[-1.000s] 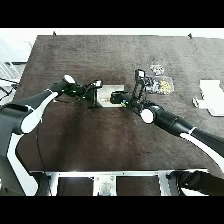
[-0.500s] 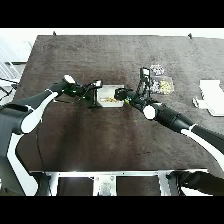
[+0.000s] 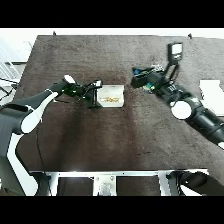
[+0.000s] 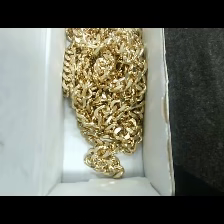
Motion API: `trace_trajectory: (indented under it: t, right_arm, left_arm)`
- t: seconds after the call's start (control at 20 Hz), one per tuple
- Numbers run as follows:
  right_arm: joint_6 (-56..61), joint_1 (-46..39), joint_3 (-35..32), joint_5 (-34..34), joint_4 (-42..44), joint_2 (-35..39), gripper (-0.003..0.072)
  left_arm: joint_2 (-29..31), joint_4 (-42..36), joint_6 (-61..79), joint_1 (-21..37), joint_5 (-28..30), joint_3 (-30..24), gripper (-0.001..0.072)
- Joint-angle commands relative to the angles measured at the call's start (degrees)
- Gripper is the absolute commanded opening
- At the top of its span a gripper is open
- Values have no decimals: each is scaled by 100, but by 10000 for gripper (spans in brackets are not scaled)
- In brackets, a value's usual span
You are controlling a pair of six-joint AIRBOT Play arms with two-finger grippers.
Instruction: Fold the box and place the chain.
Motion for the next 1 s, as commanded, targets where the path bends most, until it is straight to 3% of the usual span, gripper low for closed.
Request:
trace_trajectory:
  t: [0.0, 0.15, 0.25, 0.45, 0.55, 0.75, 0.95]
  right_arm:
    - [-557, -678, 195, 654, -103, 101, 165]
    - [-1508, -824, 710, 1384, 149, -498, 180]
    - [-2581, -848, 1158, 2070, 789, -1036, 180]
    - [-5132, -1408, 2031, 3759, 3488, -2114, 191]
    - [-5788, -1843, 2420, 4572, 4275, -2614, 192]
    - [-6102, -2190, 3416, 5908, 4636, -3676, 192]
    - [-6135, -1989, 4127, 6352, 4636, -4498, 206]
  left_arm:
    - [-2, 0, 2, 4, 0, 4, 467]
    - [-2, 2, 2, 2, -2, 7, 467]
    - [-2, 0, 0, 2, -2, 4, 467]
    - [-2, 0, 0, 2, -7, 4, 467]
    - [-2, 0, 0, 2, -4, 4, 467]
    - [-2, 0, 2, 4, 0, 4, 466]
    - [-2, 0, 2, 4, 2, 7, 466]
